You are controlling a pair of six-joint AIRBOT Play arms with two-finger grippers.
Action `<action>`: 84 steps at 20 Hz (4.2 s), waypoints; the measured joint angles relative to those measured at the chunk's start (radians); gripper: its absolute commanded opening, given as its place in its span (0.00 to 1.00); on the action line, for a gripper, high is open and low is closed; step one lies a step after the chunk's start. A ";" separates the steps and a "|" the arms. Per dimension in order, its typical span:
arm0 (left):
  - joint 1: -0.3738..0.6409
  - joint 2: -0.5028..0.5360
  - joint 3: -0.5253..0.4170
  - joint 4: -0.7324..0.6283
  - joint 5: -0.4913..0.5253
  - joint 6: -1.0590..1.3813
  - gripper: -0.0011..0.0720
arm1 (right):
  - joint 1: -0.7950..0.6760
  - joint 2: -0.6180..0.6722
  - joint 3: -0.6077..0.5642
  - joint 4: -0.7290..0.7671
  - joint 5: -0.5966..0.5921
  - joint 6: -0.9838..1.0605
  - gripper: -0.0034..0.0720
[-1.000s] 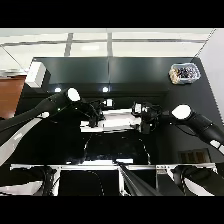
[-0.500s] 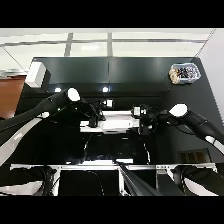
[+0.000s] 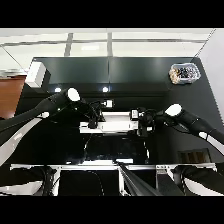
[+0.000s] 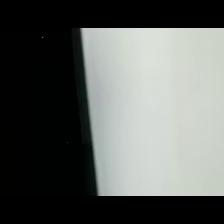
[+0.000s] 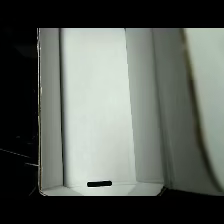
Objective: Fold the box and place the chain.
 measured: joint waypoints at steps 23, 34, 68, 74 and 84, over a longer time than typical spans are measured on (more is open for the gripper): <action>0.000 0.000 0.000 0.000 0.000 0.000 0.05 | 0.031 -0.051 0.001 -0.042 -0.052 0.065 0.99; 0.000 0.000 0.000 0.000 0.000 0.000 0.05 | 0.031 -0.051 0.001 -0.045 -0.059 0.072 0.75; 0.077 0.192 -0.194 -0.431 0.227 -0.561 0.05 | 0.031 -0.051 0.002 -0.051 -0.059 0.075 0.31; 0.074 0.098 -0.196 -0.363 0.187 -0.584 0.05 | 0.031 -0.051 0.002 -0.054 -0.055 0.075 0.31; 0.211 0.352 -0.169 -0.172 0.080 -0.599 0.05 | 0.031 -0.051 0.002 -0.051 -0.060 0.076 0.31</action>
